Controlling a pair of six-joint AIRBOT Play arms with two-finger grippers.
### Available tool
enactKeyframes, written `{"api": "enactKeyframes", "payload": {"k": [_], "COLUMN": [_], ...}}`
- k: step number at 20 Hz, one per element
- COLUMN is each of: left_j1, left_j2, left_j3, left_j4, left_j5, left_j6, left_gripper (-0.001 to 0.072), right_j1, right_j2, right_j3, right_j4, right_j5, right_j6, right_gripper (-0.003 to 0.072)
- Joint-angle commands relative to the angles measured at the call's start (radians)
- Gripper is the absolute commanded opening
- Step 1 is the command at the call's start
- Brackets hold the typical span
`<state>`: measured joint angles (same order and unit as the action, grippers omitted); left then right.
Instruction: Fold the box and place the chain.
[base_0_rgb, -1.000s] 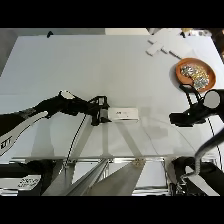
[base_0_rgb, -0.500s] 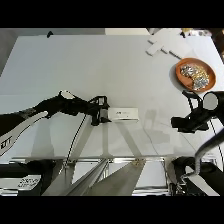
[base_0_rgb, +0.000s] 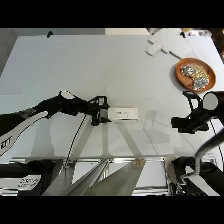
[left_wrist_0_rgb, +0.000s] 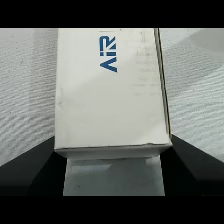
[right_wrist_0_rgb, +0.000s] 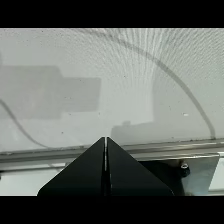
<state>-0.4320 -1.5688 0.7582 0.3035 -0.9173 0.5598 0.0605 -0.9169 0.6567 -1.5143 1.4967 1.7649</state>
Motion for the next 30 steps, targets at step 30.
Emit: {"api": "enactKeyframes", "payload": {"k": [30], "left_j1": [0.472], "left_j2": [0.648], "left_j3": [0.000], "left_j4": [0.188], "left_j5": [0.365], "left_j6": [-0.709], "left_gripper": [0.0003], "right_j1": [0.000], "right_j2": [0.000], "right_j3": [0.000], "right_j4": [0.000], "right_j5": [0.004], "right_j6": [0.000], "right_gripper": [0.0017]}}
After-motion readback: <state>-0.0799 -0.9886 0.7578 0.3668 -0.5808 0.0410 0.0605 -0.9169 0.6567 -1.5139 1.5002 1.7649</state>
